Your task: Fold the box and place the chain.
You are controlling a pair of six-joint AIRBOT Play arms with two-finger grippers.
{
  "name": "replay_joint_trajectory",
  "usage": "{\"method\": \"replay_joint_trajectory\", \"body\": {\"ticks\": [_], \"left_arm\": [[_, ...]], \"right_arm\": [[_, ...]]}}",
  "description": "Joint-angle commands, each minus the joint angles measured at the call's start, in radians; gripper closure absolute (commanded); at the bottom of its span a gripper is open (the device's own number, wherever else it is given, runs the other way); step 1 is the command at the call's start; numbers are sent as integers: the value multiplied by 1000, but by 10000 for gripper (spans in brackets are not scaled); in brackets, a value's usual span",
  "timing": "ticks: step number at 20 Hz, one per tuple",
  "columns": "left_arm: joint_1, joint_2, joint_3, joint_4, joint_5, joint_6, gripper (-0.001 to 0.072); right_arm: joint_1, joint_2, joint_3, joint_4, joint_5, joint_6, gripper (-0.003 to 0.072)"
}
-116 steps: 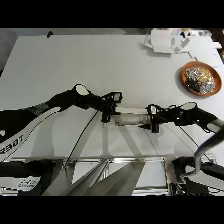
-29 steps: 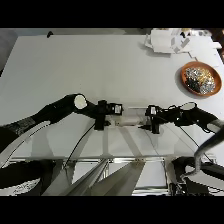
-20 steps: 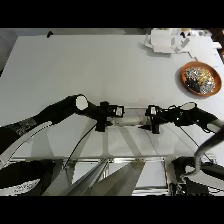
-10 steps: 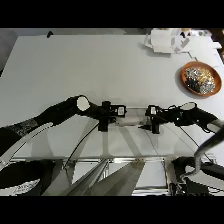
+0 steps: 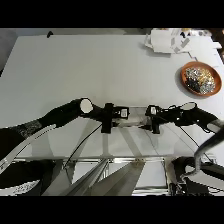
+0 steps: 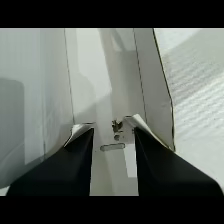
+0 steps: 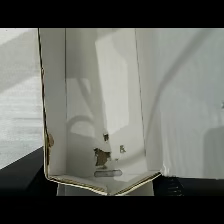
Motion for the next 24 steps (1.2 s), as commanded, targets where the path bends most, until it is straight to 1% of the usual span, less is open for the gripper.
{"method": "replay_joint_trajectory", "body": {"ticks": [1,2,4,5,6,7,9,10,12,14,16,18,19,21,22,24], "left_arm": [[-5,-2,0,-6,-9,-29,279],[-5,-2,0,-6,-9,-29,183],[-5,-1,0,-6,-10,-29,180],[-4,0,0,-6,-14,-29,194],[-3,6,0,-5,-25,-29,265],[-2,19,0,3,-39,-30,366],[6,70,0,32,-95,-54,654],[18,102,0,44,-126,-80,704],[51,179,0,86,-188,-222,705],[103,264,0,180,-229,-540,705],[173,337,0,310,-277,-896,705],[254,372,-1,376,-348,-1153,705],[296,370,-6,376,-369,-1228,705],[354,341,-35,363,-360,-1308,705],[367,315,-52,350,-341,-1328,705],[371,232,-74,291,-307,-1332,705]], "right_arm": [[1,0,0,1,-1,2,222],[1,0,0,1,-1,2,222],[1,0,0,1,-1,2,222],[1,0,0,1,-1,2,222],[1,0,0,1,-1,2,222],[1,0,0,1,-1,2,222],[1,0,0,1,-1,2,222],[1,0,0,1,-1,2,222],[1,0,0,1,-1,2,222],[1,0,0,1,-1,2,222],[1,0,0,1,-1,2,222],[1,0,0,1,-1,2,222],[1,0,0,1,-1,2,222],[1,0,0,1,-1,2,222],[1,0,0,1,-1,2,222],[1,0,0,1,-1,2,222]]}}
